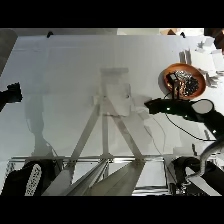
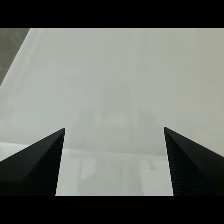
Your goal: Fold the box and place the chain.
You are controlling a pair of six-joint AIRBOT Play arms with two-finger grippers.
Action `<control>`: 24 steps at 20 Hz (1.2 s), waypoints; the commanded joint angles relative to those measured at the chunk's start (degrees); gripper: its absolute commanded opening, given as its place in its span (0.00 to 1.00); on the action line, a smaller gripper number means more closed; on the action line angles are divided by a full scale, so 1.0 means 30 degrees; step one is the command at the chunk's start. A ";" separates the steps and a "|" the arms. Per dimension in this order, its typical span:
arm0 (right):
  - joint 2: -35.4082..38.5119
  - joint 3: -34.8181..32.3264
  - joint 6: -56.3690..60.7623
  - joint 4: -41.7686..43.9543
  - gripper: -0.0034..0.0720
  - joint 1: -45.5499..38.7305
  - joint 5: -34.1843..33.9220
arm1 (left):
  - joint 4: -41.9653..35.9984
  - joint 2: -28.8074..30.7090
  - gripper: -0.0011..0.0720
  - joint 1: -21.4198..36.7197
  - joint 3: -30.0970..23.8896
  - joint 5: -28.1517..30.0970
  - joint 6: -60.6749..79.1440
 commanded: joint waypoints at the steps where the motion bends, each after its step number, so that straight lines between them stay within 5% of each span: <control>1: 0.0036 -0.0707 -0.0707 0.1938 0.05 0.1778 -0.3519 | 0.0000 0.0015 0.96 0.0000 0.0015 0.0007 0.0007; 12: -0.2710 -0.0699 -0.1086 0.1945 0.05 0.4823 -0.3694 | 0.0000 0.0015 0.96 0.0000 0.0015 0.0007 0.0007; 23: -0.2688 -0.0699 -0.1486 0.2076 0.06 0.5370 -0.4626 | -0.1596 0.0015 0.96 -0.0007 0.0015 -0.0780 0.0015; 24: -0.2688 -0.0699 -0.1494 0.2076 0.06 0.5370 -0.4626 | -0.2113 0.0000 0.81 -0.0007 0.0015 -0.1770 0.0015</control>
